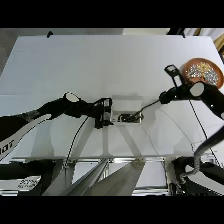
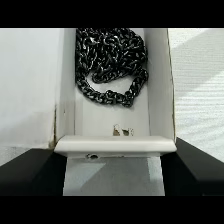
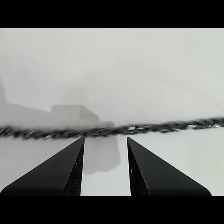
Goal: Fold the box and place the chain.
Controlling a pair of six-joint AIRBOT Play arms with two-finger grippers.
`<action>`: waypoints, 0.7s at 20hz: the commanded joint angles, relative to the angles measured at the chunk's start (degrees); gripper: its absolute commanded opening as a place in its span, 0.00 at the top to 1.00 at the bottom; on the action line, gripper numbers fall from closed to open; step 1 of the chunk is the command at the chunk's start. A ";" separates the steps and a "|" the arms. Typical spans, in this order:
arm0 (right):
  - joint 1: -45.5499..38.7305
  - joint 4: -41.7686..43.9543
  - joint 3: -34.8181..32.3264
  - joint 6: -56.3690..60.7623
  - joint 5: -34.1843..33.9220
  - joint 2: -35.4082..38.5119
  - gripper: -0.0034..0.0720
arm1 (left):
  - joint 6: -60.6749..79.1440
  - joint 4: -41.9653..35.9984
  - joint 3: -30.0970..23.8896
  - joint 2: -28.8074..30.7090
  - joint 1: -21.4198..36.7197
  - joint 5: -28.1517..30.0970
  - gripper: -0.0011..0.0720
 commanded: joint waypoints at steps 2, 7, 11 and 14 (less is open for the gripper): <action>-1.81 -11.78 10.86 16.52 8.90 -6.08 0.56 | 0.02 0.00 0.02 0.04 0.04 0.02 0.79; 0.37 -13.09 14.34 18.36 11.32 -12.46 0.56 | 0.02 0.00 0.02 0.07 0.04 0.02 0.79; 1.18 -13.09 14.34 19.47 11.58 -15.02 0.56 | 0.02 0.00 0.02 0.04 0.04 0.02 0.79; 1.16 -13.07 14.34 20.04 12.57 -15.21 0.56 | 0.02 0.00 0.02 0.04 0.04 0.02 0.79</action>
